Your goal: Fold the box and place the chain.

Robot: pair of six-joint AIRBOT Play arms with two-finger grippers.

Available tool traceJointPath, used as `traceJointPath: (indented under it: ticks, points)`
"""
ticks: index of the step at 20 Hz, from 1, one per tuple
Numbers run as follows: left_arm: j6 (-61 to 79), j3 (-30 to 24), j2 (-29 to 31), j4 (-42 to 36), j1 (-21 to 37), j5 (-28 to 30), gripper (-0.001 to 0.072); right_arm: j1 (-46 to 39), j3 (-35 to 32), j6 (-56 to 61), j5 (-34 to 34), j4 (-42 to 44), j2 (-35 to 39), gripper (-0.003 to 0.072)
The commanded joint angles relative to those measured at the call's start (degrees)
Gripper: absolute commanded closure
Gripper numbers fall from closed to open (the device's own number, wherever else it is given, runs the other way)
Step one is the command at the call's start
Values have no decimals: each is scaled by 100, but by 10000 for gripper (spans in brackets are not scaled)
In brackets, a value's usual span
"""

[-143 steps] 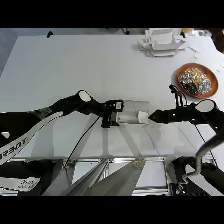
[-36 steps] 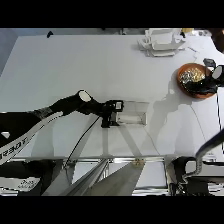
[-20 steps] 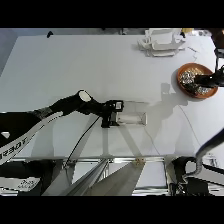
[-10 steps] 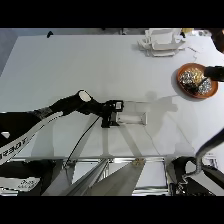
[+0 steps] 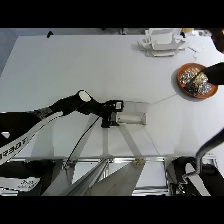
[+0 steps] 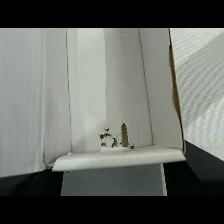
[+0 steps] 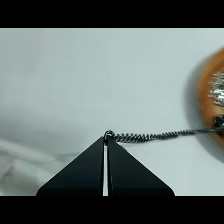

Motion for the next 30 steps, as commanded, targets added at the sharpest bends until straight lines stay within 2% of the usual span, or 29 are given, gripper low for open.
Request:
traceJointPath:
  ticks: [1,7,10,12,17,23,26,30]
  points:
    - [2,-2,4,2,2,2,577,914,4,-52,518,205,551,673]
    - [2,-2,4,2,2,2,577,1749,4,151,605,625,1484,673]
    - [2,-2,4,2,4,2,577,2015,4,101,664,1283,1611,673]
    - [2,-2,4,2,2,2,577,2258,2,-37,599,1283,1574,672]
    - [2,-2,4,2,4,2,577,2597,-2,-201,398,1141,1091,673]
    - [2,-2,4,2,2,2,577,2841,-175,-463,142,1123,0,673]
    - [2,-2,4,2,2,2,577,2841,-649,-503,-4,1102,-341,672]
    - [2,-2,4,2,2,2,577,2841,-1633,-785,-772,1165,-684,672]
